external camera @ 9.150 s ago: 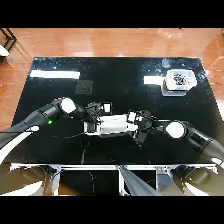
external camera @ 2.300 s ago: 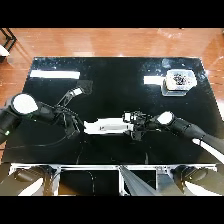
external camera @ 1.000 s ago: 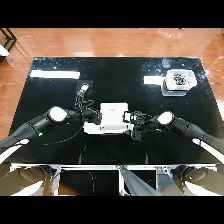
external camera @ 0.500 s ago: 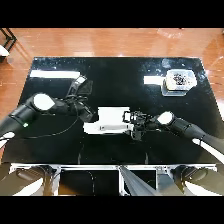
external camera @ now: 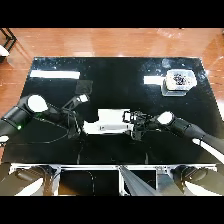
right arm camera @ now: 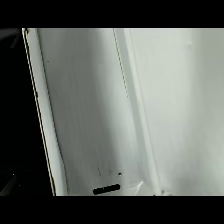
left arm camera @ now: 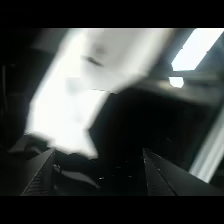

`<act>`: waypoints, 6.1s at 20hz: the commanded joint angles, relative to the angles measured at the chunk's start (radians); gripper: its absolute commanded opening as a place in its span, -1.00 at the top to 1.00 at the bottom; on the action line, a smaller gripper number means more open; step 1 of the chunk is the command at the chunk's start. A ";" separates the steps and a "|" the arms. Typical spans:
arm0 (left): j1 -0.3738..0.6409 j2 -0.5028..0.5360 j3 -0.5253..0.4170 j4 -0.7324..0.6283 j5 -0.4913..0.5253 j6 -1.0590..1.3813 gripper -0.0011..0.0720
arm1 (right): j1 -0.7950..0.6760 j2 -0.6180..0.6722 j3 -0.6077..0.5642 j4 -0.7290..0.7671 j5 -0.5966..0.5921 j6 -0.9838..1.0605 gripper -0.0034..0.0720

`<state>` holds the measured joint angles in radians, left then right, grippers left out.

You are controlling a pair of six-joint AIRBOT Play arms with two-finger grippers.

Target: Fold the box and place the chain.

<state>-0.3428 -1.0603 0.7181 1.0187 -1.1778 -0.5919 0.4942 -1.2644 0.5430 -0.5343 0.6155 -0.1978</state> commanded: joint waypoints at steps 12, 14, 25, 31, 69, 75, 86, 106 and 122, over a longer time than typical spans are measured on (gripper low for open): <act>-0.163 -0.059 -0.045 0.122 0.290 0.298 -0.71 | 0.000 0.000 0.001 0.000 0.000 0.000 0.10; -0.184 -0.089 -0.045 0.121 0.318 0.298 -0.71 | 0.000 0.000 0.001 0.000 0.000 0.000 0.10; -0.222 -0.106 -0.045 0.044 0.405 0.297 -0.71 | 0.000 0.000 0.001 0.000 0.001 0.000 0.10; -0.221 -0.113 -0.045 -0.010 0.407 0.297 -0.66 | 0.000 0.000 0.001 0.000 0.001 0.000 0.10; -0.180 -0.177 -0.045 -0.224 0.411 0.338 0.43 | 0.000 0.000 0.001 0.000 0.001 0.000 0.10; -0.212 -0.187 -0.045 -0.235 0.437 0.338 0.42 | 0.000 0.000 0.001 0.000 0.001 0.000 0.10; -0.216 -0.187 -0.045 -0.233 0.438 0.338 0.29 | 0.000 0.000 0.001 0.000 0.000 0.000 0.10; 0.293 0.233 -0.067 -0.052 0.215 -0.521 0.90 | 0.000 0.000 0.001 0.000 0.000 0.000 0.10; 0.218 -0.144 -0.279 -0.397 0.299 -0.661 0.91 | 0.000 0.000 0.001 0.000 0.001 0.000 0.10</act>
<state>-0.0559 -1.1412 0.4438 0.6975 -0.9489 -1.2564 0.4938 -1.2644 0.5430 -0.5343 0.6159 -0.1982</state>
